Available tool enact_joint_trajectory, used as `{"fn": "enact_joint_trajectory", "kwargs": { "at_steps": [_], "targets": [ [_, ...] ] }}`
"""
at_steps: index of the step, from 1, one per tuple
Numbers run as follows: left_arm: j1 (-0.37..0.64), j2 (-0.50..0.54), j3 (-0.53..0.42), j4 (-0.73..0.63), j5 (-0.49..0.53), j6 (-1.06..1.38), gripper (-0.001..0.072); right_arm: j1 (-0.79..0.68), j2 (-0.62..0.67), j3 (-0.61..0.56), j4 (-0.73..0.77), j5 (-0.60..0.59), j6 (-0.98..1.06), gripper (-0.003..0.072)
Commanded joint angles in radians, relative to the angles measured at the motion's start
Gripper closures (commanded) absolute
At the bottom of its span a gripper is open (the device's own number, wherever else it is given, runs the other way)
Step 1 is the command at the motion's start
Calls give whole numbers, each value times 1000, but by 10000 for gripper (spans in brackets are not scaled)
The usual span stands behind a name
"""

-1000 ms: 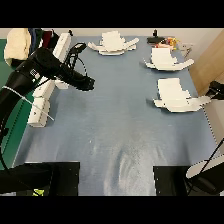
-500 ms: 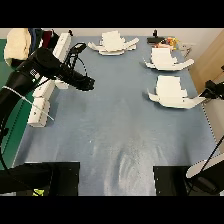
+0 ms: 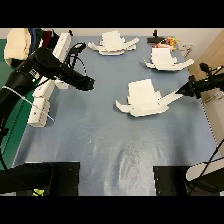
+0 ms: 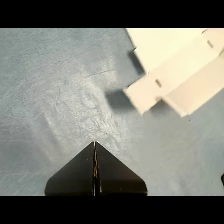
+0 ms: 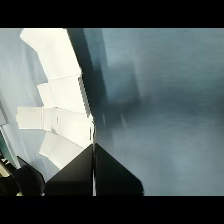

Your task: Fold the box.

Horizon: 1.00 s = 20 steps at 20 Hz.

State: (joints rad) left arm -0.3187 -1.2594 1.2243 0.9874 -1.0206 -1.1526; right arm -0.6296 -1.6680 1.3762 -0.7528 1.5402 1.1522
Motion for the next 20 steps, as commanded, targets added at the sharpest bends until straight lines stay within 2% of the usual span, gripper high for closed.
{"fn": "enact_joint_trajectory", "kwargs": {
  "at_steps": [1, 4, 7, 8, 9, 10, 15, 20],
  "targets": [
    [0, 0, 1, 0, 0, 0, 696, 98, 175, -252, 32, -114, -2, 684],
    [0, 0, 1, 0, 0, 0, 696, 161, 349, -458, 31, -205, -1, 684],
    [0, 0, 1, 0, 0, 0, 696, 199, 472, -613, 26, -283, 23, 678],
    [0, 0, 1, 0, 0, 0, 696, 207, 481, -640, 11, -297, 48, 578],
    [0, 0, 1, 0, 0, 0, 696, 214, 476, -650, -16, -297, 74, 408],
    [0, 0, 1, 0, 0, 0, 696, 218, 473, -653, -49, -293, 87, 362],
    [0, 0, 1, 0, 0, 0, 696, 220, 455, -652, -80, -292, 84, 363],
    [0, 0, 1, 0, 0, 0, 696, 220, 361, -622, -76, -244, 52, 365]
  ]
}}
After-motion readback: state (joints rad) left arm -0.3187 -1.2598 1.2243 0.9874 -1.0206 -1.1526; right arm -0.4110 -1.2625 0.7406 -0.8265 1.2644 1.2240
